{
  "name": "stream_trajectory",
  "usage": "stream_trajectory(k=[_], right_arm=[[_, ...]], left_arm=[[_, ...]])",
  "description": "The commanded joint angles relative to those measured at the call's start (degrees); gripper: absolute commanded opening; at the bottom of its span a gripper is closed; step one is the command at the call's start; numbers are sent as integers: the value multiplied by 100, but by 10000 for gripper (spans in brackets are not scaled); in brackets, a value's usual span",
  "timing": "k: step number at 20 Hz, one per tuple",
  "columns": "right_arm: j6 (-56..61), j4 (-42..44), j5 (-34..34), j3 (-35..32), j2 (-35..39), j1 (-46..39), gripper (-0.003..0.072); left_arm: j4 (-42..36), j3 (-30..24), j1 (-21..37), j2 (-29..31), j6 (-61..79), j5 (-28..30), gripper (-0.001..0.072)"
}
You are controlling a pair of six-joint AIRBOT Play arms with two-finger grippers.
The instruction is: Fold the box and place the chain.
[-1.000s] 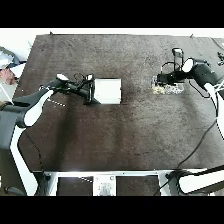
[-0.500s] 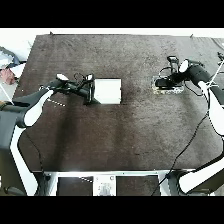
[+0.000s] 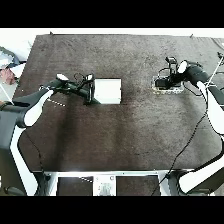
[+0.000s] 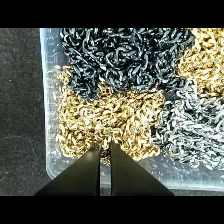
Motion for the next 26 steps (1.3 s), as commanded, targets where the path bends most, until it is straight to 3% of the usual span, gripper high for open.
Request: stream_trajectory(k=[1, 7, 15, 17, 21, 26], right_arm=[[-55, 9, -31, 7, 221, 13, -10], [-210, 122, -164, 7, 1849, 164, -11], [-376, 114, -2096, 11, 4030, 1106, -11], [-376, 118, -2428, 11, 4284, 1410, -11], [-422, 144, -2433, 7, 4387, 2260, -11], [-420, 181, -2387, -9, 3958, 3373, -11]], left_arm=[[2, 2, 4, -2, 2, 0, 464], [2, 2, 4, -2, 2, 0, 464], [2, 2, 4, -2, 2, 0, 464], [2, 2, 4, -2, 2, 0, 464], [2, 2, 4, -2, 2, 0, 464], [2, 2, 4, -2, 0, -2, 464]])
